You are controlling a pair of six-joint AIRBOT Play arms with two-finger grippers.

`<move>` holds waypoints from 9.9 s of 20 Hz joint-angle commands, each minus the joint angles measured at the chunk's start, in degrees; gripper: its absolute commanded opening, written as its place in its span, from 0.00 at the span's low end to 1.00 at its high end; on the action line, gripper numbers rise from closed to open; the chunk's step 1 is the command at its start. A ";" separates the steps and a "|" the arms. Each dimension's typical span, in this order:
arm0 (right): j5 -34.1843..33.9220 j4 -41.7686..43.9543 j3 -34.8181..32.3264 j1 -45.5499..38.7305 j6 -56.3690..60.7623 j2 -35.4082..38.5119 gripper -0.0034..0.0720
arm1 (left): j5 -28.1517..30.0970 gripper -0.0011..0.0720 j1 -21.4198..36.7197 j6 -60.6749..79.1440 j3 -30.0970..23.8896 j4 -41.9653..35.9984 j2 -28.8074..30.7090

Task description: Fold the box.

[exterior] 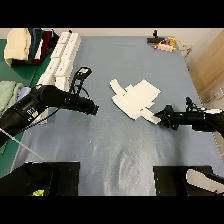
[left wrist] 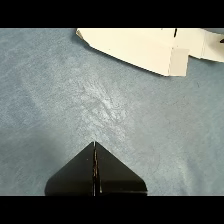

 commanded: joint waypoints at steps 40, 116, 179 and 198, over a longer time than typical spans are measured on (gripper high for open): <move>7.30 -31.21 3.98 6.60 16.79 11.78 0.44 | 4.13 0.03 0.00 0.02 0.07 0.00 -0.04; -1.31 -17.59 0.09 25.18 -11.89 12.72 0.28 | -21.88 0.16 16.81 46.58 1.66 -45.05 -32.13; -14.86 -31.89 9.14 25.09 15.39 12.81 0.55 | 8.48 0.03 -1.31 111.32 -17.22 -59.82 -6.49; -15.06 -31.82 9.14 25.09 15.39 12.81 0.55 | 9.88 0.03 -1.44 129.07 -21.92 -73.26 -6.38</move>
